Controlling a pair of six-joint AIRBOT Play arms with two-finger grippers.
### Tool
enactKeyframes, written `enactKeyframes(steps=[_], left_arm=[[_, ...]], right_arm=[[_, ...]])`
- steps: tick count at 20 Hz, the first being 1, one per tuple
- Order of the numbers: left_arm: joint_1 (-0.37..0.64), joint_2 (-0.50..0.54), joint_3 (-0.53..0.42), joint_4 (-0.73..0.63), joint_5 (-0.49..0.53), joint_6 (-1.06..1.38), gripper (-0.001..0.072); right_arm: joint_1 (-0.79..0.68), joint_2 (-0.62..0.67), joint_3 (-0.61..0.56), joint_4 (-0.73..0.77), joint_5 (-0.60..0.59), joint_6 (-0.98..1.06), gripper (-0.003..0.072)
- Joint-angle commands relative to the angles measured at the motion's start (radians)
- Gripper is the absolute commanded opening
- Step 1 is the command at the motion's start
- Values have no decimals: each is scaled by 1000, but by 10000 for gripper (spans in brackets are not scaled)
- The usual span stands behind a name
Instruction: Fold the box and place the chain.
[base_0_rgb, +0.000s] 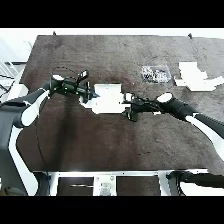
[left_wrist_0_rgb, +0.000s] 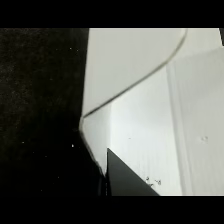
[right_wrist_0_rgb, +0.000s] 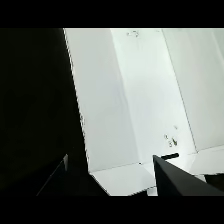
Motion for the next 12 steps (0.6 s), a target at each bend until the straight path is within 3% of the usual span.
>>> enactKeyframes(steps=[1, 5, 8, 12], left_arm=[[-1, 1, 0, 0, 0, 0, 19], [-1, 1, 0, 0, 0, 0, 19], [-1, 1, 0, 0, 0, 0, 18], [-1, 1, 0, 0, 0, 0, 19]], right_arm=[[31, -20, 0, -29, -76, 10, 641], [35, -57, 1, -19, -103, 7, 641], [44, -67, 6, 84, -179, -49, 641], [8, -53, 54, 187, -163, -50, 641]])
